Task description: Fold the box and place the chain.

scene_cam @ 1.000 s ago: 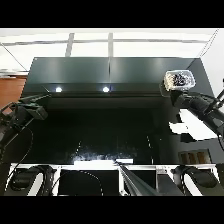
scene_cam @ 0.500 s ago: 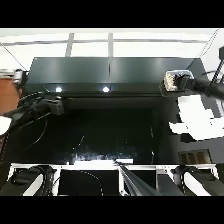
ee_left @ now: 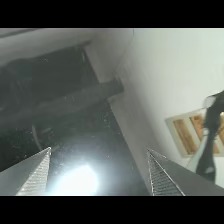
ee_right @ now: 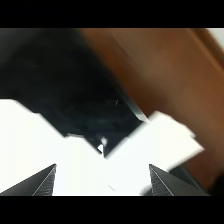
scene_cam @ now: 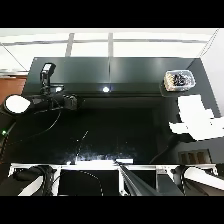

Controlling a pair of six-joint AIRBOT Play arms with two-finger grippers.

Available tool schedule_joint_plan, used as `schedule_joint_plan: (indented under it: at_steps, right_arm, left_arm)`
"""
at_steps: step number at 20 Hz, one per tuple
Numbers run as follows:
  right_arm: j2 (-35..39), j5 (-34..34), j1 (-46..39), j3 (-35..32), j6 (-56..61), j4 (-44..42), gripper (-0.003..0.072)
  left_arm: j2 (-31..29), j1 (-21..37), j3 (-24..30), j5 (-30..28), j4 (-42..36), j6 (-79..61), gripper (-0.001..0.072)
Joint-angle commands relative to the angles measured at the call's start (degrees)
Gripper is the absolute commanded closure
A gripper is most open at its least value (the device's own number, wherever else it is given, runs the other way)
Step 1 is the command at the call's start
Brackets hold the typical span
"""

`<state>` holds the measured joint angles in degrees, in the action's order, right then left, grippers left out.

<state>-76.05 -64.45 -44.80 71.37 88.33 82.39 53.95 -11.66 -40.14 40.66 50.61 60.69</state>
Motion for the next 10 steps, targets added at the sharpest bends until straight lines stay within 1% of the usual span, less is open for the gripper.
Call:
schedule_joint_plan:
  at_steps: [1,2,4,6,8,10]
  right_arm:
    - [-3.7,-4.2,-12.6,0.7,-4.9,-9.2,-0.0034]
    - [-5.0,-4.3,-15.6,0.9,-7.1,-12.8,-0.0034]
    - [-8.8,-5.7,-20.3,2.2,-9.2,-17.0,-0.0034]
    - [-13.9,-10.3,-23.1,4.6,-14.7,-22.8,-0.0034]
    - [-19.8,-16.6,-23.1,8.8,-21.0,-27.4,-0.0034]
    - [-24.1,-19.8,-21.6,13.0,-26.0,-27.2,-0.0034]
  left_arm:
    - [0.7,-0.2,-0.4,0.2,0.1,-1.1,-0.0001]
    - [0.7,-0.2,-0.4,0.2,0.1,-1.1,-0.0002]
    - [0.7,-0.2,-0.4,0.3,0.1,-1.1,-0.0001]
    - [0.7,-0.2,-0.4,0.3,-0.3,-0.9,0.0]
    - [0.7,-0.2,-0.4,0.7,-0.3,-0.9,0.0]
    - [0.7,-0.2,-0.4,0.7,-0.3,-0.4,0.0]
